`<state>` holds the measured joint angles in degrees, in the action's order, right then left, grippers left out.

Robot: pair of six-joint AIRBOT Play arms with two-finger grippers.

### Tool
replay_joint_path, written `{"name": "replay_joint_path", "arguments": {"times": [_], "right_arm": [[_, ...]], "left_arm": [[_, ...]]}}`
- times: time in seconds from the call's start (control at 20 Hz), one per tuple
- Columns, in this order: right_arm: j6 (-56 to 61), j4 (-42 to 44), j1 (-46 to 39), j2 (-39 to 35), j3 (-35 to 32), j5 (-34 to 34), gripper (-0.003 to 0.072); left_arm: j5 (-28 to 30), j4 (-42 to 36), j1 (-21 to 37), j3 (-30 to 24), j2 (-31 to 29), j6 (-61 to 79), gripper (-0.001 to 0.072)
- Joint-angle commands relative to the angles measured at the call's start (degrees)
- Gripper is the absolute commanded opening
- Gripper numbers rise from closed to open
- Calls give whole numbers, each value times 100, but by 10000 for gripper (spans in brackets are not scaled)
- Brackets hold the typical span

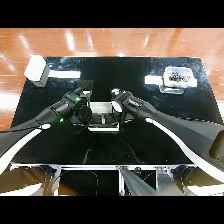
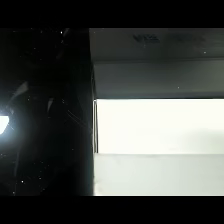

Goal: Fold the box and place the chain.

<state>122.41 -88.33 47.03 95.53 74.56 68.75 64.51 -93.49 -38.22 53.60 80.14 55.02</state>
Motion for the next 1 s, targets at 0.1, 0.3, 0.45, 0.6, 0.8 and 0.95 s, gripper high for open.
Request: {"name": "replay_joint_path", "arguments": {"times": [0.1,0.3,0.45,0.6,0.8,0.95], "right_arm": [[-223,188,0,15,7,-219,28],[-249,269,0,15,7,-299,29],[-251,271,0,15,7,-273,42],[-249,278,0,15,7,-98,459],[-249,262,-11,13,7,-28,459],[-251,262,-11,15,7,55,311]], "left_arm": [[-2,-2,-4,-2,0,2,21],[-4,-2,-4,-2,0,4,21],[-2,-2,-4,-2,0,2,21],[-2,0,-4,-2,0,2,21],[-2,-2,-4,-2,0,2,21],[0,-2,-4,-2,0,2,21]]}}
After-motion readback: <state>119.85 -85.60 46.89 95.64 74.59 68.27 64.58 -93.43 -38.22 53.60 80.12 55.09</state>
